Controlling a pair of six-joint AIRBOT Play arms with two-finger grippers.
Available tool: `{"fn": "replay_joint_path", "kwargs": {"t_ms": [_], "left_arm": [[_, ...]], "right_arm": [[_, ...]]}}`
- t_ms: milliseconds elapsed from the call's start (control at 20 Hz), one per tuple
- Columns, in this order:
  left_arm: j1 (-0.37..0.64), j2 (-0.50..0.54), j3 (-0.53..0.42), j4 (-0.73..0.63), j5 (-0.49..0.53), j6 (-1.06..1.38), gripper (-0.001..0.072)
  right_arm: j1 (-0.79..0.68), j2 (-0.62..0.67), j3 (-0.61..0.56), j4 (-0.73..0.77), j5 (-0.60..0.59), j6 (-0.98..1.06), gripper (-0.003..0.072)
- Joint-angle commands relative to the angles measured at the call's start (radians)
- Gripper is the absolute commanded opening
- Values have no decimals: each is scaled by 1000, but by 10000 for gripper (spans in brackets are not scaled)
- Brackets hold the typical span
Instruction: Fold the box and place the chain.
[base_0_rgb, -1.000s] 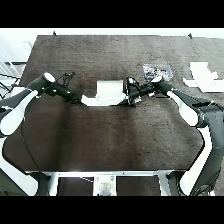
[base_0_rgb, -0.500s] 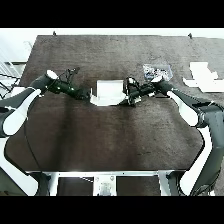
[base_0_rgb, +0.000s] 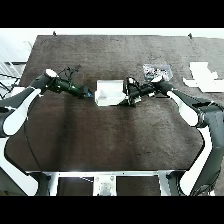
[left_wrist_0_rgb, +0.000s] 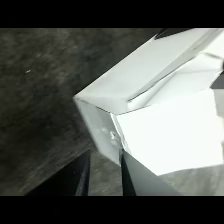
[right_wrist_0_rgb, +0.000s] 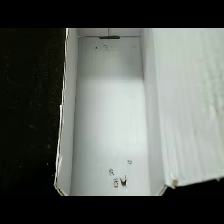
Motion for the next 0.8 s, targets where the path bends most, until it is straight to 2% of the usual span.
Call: {"fn": "replay_joint_path", "kwargs": {"t_ms": [0,450,750], "left_arm": [[0,0,2,-75,-10,-8,228],[-5,3,1,-80,-16,-58,230],[-43,3,2,-73,45,-87,248]], "right_arm": [[0,0,0,0,0,0,556],[0,0,0,0,0,0,556],[0,0,0,0,0,0,556]]}}
